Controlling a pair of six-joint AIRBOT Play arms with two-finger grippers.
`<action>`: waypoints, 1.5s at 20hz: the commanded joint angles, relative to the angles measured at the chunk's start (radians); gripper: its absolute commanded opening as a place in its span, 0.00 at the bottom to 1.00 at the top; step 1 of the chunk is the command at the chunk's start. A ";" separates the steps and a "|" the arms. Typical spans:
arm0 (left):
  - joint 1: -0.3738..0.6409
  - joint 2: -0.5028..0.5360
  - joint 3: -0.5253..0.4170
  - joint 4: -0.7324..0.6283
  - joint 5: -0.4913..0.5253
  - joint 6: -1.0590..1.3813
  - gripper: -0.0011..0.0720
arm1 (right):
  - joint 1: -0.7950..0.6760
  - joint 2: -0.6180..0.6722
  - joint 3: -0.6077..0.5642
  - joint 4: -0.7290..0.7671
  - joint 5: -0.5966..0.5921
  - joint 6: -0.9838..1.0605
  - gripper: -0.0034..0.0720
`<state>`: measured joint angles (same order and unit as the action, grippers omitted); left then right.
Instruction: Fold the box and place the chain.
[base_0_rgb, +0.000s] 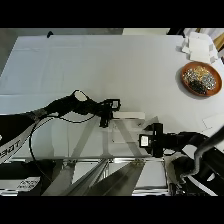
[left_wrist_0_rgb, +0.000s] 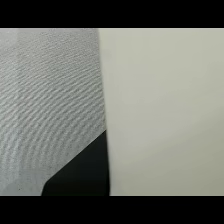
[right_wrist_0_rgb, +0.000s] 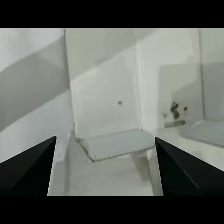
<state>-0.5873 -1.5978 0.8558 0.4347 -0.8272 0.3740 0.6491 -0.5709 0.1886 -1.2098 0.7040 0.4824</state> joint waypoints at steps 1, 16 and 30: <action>0.000 -0.001 0.001 0.000 0.000 0.000 0.03 | 0.058 -0.007 -0.045 -0.036 -0.155 -0.021 0.96; 0.000 -0.001 0.001 0.000 0.000 0.000 0.03 | 0.058 -0.018 -0.058 -0.103 -0.225 -0.016 0.96; 0.000 -0.001 0.001 0.000 0.000 0.000 0.03 | -0.079 -0.024 0.031 -0.019 -0.128 -0.021 0.96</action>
